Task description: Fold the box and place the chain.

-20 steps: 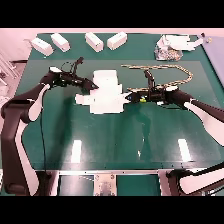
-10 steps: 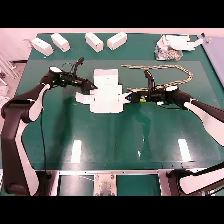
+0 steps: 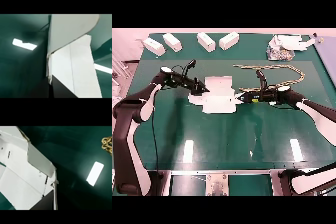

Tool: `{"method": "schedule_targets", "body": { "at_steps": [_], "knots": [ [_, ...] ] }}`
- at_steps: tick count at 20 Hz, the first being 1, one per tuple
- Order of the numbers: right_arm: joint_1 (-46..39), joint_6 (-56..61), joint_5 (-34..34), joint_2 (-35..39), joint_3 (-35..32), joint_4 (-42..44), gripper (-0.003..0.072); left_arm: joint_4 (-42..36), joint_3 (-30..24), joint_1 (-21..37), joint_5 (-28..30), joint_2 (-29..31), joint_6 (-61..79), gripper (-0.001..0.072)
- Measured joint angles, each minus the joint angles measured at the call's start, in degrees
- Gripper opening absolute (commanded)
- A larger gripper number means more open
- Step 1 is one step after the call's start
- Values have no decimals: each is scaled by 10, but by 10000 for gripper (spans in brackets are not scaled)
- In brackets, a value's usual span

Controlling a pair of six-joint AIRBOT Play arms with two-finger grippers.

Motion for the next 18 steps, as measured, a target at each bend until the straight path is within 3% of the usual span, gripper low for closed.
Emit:
{"method": "schedule_targets", "body": {
  "at_steps": [7,18],
  "knots": [
    [0,1,-1,0,-1,2,6,-17,-2,0,-22,0,88,12],
    [0,15,-1,0,-14,1,7,-31,-44,-1,5,0,186,12]
  ]
}}
